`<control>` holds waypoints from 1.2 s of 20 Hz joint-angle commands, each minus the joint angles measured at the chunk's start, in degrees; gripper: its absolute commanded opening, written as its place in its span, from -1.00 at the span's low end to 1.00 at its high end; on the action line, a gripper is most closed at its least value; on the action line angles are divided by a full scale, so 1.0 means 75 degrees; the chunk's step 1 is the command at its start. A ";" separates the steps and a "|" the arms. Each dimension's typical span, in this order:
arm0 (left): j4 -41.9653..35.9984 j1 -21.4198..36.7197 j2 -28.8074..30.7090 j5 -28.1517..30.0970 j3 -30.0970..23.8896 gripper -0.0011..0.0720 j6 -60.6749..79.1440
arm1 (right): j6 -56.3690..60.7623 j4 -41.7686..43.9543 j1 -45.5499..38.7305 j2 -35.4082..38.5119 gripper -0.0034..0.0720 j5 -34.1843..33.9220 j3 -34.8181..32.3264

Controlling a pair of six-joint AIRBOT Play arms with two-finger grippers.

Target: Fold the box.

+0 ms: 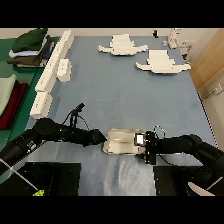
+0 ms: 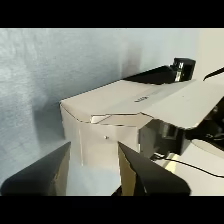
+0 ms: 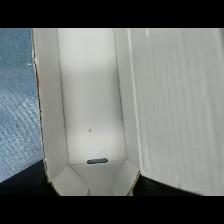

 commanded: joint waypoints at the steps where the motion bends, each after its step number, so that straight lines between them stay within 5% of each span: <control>1: 0.1635 -0.0848 -0.0067 0.0323 0.0507 0.24 -0.1990 | 0.0000 0.0000 0.0000 0.0003 0.47 0.0003 0.0000; 10: 0.4622 -0.3281 -0.1507 0.0458 0.2014 0.24 -0.5735 | 0.0000 0.0000 0.0000 0.0003 0.47 0.0003 0.0000; 18: 0.6266 -0.4208 -0.2856 -0.0953 0.3267 0.24 -0.7536 | 0.0000 0.0000 0.0000 0.0003 0.47 0.0003 0.0000; 24: 0.6339 -0.4386 -0.3765 -0.1582 0.3867 0.23 -0.7915 | 0.0000 0.0000 0.0000 0.0003 0.47 0.0003 0.0000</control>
